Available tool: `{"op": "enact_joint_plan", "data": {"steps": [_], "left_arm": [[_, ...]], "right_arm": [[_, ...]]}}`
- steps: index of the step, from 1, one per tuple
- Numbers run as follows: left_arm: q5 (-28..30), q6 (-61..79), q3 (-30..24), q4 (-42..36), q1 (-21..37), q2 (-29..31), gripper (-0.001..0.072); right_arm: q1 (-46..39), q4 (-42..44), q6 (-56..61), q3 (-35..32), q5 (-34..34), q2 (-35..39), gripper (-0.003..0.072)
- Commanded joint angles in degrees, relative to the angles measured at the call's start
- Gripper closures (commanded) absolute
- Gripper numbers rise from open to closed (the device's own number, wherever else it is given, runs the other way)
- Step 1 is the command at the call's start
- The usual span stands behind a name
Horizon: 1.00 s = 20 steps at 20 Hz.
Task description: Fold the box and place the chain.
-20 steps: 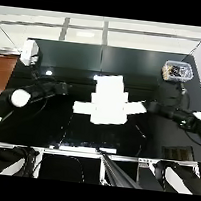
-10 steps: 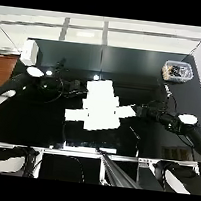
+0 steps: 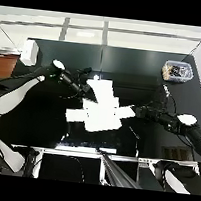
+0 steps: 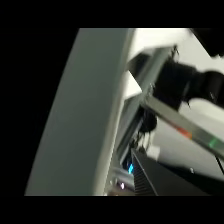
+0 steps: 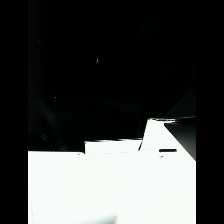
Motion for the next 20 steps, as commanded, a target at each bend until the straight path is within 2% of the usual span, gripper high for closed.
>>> {"op": "enact_joint_plan", "data": {"steps": [1,2,3,7,8,9,10,11,12,14,16,18,20], "left_arm": [[-8.9,1.5,6.1,1.6,-0.2,-4.9,0.0325],[-8.9,1.4,7.8,1.7,-0.2,-6.0,0.0373],[-8.9,1.1,9.2,1.7,-0.3,-6.9,0.0387],[-9.4,2.3,10.4,2.3,-0.4,-7.7,0.0682],[-10.0,3.3,10.4,2.4,-0.3,-7.7,0.0683],[-9.9,3.8,10.7,2.5,-0.2,-7.6,0.0685],[-9.5,3.8,11.3,3.2,-0.2,-7.4,0.0686],[-8.9,3.8,11.9,4.5,-0.4,-6.9,0.0686],[-8.0,3.8,12.3,6.1,-0.6,-5.9,0.0687],[-7.0,5.3,12.3,8.8,-1.5,-2.2,0.0688],[-3.8,12.0,10.1,10.5,-3.6,4.4,0.0689],[7.2,21.3,3.2,10.4,-5.9,13.6,0.0688],[21.7,30.4,-7.3,9.4,-8.1,23.2,0.0687]], "right_arm": [[0.0,-0.1,0.0,0.0,0.2,0.0,0.0674],[0.0,-0.1,0.0,0.0,0.4,0.0,0.0673],[0.0,-0.1,0.0,0.0,0.4,0.0,0.0673],[0.0,-0.1,0.0,0.0,0.1,0.0,0.0673],[0.0,-0.1,0.0,0.0,-0.2,0.0,0.0672],[0.0,-0.1,0.0,0.0,-0.7,0.0,0.0636],[0.0,-0.1,0.0,0.0,-1.2,0.0,0.0289],[-0.5,-0.6,0.0,0.5,-1.1,0.1,0.0027],[-1.6,-4.6,0.0,1.9,0.0,0.3,0.0026],[-5.4,-19.4,7.1,7.6,2.1,1.4,0.0027],[-9.9,-34.5,13.7,15.1,6.6,3.3,0.0027],[-12.7,-44.3,13.7,21.1,10.9,4.0,0.0027],[-13.5,-49.4,13.7,22.9,12.3,4.0,0.0027]]}}
